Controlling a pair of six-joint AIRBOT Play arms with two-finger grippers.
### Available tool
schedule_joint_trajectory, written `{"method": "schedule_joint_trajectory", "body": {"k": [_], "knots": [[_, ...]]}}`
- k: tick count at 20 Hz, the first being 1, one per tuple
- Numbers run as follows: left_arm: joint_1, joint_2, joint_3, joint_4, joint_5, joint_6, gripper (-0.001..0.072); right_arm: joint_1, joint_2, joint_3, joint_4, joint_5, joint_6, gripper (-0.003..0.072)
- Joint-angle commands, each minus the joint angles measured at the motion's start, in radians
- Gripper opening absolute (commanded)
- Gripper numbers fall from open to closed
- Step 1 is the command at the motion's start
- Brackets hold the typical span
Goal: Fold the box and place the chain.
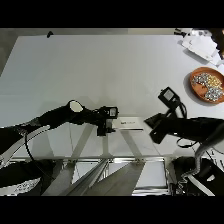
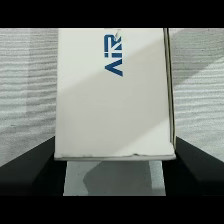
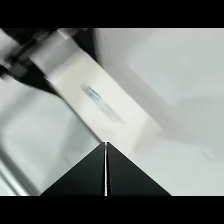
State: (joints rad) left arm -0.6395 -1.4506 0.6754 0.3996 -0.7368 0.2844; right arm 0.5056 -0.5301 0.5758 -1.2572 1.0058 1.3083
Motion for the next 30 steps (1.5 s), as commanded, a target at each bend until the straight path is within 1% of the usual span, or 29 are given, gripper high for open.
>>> {"method": "schedule_joint_trajectory", "body": {"k": [1, 3, 6, 7, 9, 11, 13, 14, 16, 18, 22, 24, 25, 26, 28, 30], "knots": [[0.000, 0.001, 0.000, 0.000, 0.000, 0.000, 0.0335, -0.172, 0.007, 0.163, -0.423, 0.451, 0.061, 0.0005], [0.000, 0.001, 0.000, 0.000, 0.000, 0.000, 0.0335, -0.299, -0.012, 0.185, -0.447, 0.549, 0.028, 0.0005], [0.000, 0.001, 0.000, 0.000, 0.000, 0.001, 0.0335, -0.482, -0.101, 0.184, -0.400, 0.756, 0.026, 0.0005], [0.000, 0.001, 0.000, 0.000, 0.000, 0.000, 0.0335, -0.529, -0.131, 0.184, -0.377, 0.770, 0.026, 0.0005], [0.000, 0.001, 0.000, 0.000, 0.000, 0.000, 0.0335, -0.598, -0.165, 0.180, -0.293, 0.691, 0.053, 0.0006], [0.000, 0.001, 0.000, 0.000, 0.000, 0.000, 0.0335, -0.635, -0.171, 0.148, -0.151, 0.616, 0.056, 0.0009], [0.000, 0.001, 0.000, 0.000, 0.000, 0.000, 0.0335, -0.634, -0.171, 0.089, -0.048, 0.588, 0.056, 0.0009], [0.000, 0.001, 0.000, 0.000, 0.000, 0.000, 0.0335, -0.634, -0.171, 0.058, -0.027, 0.582, 0.056, 0.0009], [0.000, 0.001, 0.000, 0.000, 0.000, 0.000, 0.0335, -0.634, -0.171, 0.002, -0.023, 0.574, 0.056, 0.0009], [0.000, 0.001, 0.000, -0.002, 0.000, 0.001, 0.0333, -0.634, -0.171, -0.026, -0.026, 0.570, 0.056, 0.0009], [0.000, 0.001, 0.000, -0.011, -0.001, 0.000, 0.0334, -0.634, -0.171, -0.027, -0.026, 0.546, 0.056, 0.0009], [0.000, 0.002, 0.000, -0.007, -0.031, -0.003, 0.0331, -0.634, -0.171, -0.027, -0.025, 0.521, 0.056, 0.0010], [0.000, 0.006, 0.001, -0.013, -0.033, -0.003, 0.0250, -0.634, -0.171, -0.027, -0.023, 0.515, 0.056, 0.0010], [0.000, 0.020, 0.001, -0.030, -0.037, -0.004, 0.0017, -0.634, -0.171, -0.027, -0.022, 0.515, 0.056, 0.0010], [0.005, 0.067, 0.001, -0.044, -0.032, -0.003, 0.0009, -0.634, -0.171, -0.027, -0.023, 0.515, 0.056, 0.0010], [0.005, 0.127, 0.001, -0.047, 0.019, -0.003, 0.0010, -0.634, -0.171, -0.027, -0.022, 0.507, 0.055, 0.0010]]}}
